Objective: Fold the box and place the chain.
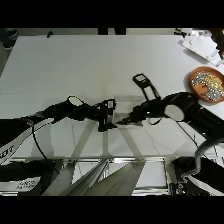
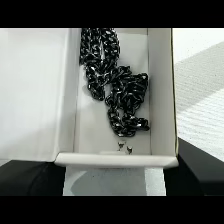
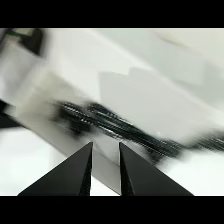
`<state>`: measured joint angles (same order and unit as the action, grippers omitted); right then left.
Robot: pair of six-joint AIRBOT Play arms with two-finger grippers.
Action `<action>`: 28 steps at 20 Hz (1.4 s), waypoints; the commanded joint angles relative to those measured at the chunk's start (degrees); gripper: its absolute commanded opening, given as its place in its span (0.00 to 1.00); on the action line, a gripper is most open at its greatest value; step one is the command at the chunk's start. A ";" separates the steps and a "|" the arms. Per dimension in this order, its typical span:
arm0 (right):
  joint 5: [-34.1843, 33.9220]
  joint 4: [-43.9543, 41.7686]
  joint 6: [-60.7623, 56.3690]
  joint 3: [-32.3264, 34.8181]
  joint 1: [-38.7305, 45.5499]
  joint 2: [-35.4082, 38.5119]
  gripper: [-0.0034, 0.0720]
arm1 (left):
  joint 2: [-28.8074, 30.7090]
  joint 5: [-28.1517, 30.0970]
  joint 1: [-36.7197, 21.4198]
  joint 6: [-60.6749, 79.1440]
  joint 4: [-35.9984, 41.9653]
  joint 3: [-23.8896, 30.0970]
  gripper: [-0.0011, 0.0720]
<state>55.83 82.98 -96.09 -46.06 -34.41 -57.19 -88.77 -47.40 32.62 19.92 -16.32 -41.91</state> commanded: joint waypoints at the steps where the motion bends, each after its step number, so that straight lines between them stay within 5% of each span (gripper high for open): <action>1: 11.85 6.38 2.10 0.00 10.08 3.82 0.32 | -0.02 0.02 -0.02 0.00 0.00 -0.02 0.39; 5: 11.98 8.90 7.17 0.00 21.42 1.60 0.33 | -0.02 0.02 -0.02 0.00 -0.02 -0.02 0.39; 6: 10.56 8.59 10.56 0.00 23.15 0.55 0.48 | -0.02 0.02 -0.02 0.00 0.00 -0.02 0.39; 7: 9.16 8.44 15.08 0.00 24.15 -0.61 0.55 | -0.02 0.02 -0.02 0.00 0.00 -0.02 0.39; 11: 4.85 8.02 44.41 0.00 26.29 -5.42 0.55 | -0.02 0.02 -0.02 0.00 0.00 -0.02 0.39; 13: 2.58 8.13 52.94 0.00 28.00 -7.61 0.55 | -0.02 0.02 -0.02 0.00 0.00 -0.02 0.39; 16: 0.63 8.33 59.82 0.00 31.43 -10.84 0.69 | -0.02 0.02 -0.02 0.00 0.00 -0.02 0.39; 18: -1.68 8.41 54.88 -0.02 34.29 -12.00 0.68 | -0.02 0.00 -0.02 0.00 0.00 -0.02 0.39; 21: -9.01 10.58 28.41 -0.46 40.54 -12.31 0.68 | -0.02 0.02 -0.02 0.00 0.00 -0.02 0.39; 28: -7.52 13.77 17.79 -4.48 45.13 -19.30 0.65 | -0.02 0.02 -0.02 0.00 0.00 -0.02 0.39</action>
<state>49.21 94.80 -71.96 -49.30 9.47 -73.89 -88.77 -47.40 32.62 19.90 -16.29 -41.91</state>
